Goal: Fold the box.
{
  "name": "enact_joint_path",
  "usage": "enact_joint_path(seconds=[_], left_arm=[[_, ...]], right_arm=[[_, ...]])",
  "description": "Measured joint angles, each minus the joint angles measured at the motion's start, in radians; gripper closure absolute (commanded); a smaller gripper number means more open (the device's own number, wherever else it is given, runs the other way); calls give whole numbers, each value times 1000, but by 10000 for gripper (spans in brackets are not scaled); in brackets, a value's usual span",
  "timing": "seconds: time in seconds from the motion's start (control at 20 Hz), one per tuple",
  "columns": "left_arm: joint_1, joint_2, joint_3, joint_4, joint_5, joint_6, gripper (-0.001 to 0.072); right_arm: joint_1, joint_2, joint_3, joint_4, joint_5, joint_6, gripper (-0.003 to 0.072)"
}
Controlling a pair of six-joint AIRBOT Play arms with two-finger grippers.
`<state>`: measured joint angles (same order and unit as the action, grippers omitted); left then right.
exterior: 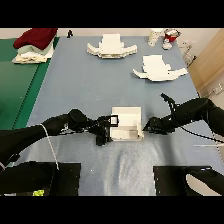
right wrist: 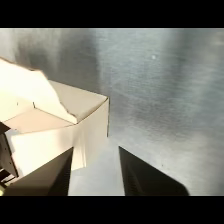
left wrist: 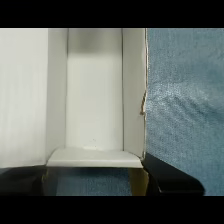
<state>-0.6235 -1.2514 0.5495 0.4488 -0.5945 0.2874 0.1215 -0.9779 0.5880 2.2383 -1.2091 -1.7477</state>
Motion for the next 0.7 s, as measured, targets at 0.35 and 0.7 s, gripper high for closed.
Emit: enact_joint_path(seconds=[0.35, 0.7], left_arm=[[0, 0, 0, 0, 0, 0, 190], [0, 0, 0, 0, 0, 0, 190]], right_arm=[[169, -33, 11, -34, 92, 32, 289], [410, -97, 119, -345, 165, 330, 289]])
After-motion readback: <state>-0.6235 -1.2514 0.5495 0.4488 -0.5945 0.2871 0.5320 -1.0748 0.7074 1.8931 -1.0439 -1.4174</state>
